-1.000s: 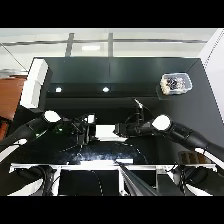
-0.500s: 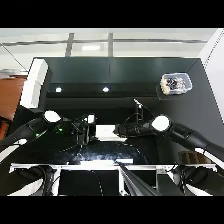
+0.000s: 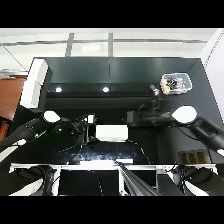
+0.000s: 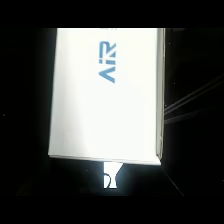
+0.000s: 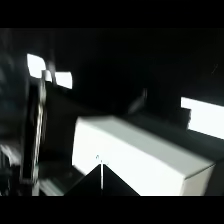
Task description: Fold the box and place the chain.
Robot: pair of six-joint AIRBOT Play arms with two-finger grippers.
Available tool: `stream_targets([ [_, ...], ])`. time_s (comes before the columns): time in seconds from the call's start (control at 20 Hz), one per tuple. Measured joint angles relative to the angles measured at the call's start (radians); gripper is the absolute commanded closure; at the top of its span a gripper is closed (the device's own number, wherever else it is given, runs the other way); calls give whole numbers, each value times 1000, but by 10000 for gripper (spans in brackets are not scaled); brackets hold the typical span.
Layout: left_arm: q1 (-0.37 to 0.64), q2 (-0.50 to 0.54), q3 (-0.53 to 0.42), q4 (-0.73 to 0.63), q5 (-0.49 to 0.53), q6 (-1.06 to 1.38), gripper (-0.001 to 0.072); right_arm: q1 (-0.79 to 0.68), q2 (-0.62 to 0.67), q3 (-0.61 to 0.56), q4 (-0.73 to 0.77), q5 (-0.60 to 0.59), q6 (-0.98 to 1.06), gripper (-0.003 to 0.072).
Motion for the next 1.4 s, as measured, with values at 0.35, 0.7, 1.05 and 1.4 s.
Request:
stream_targets([
  [0.35,40,187,12,61,-35,-201,-11,-190,68,9,3,79,-39,661],
  [0.7,-106,131,85,51,-10,-223,-11,-218,75,10,-18,96,-63,661],
  [1.05,-177,-22,200,33,16,-133,-7,-220,76,10,-50,97,-67,661],
  [1.4,-184,-68,227,26,-39,-100,-7,-220,76,10,-69,96,-67,661],
])
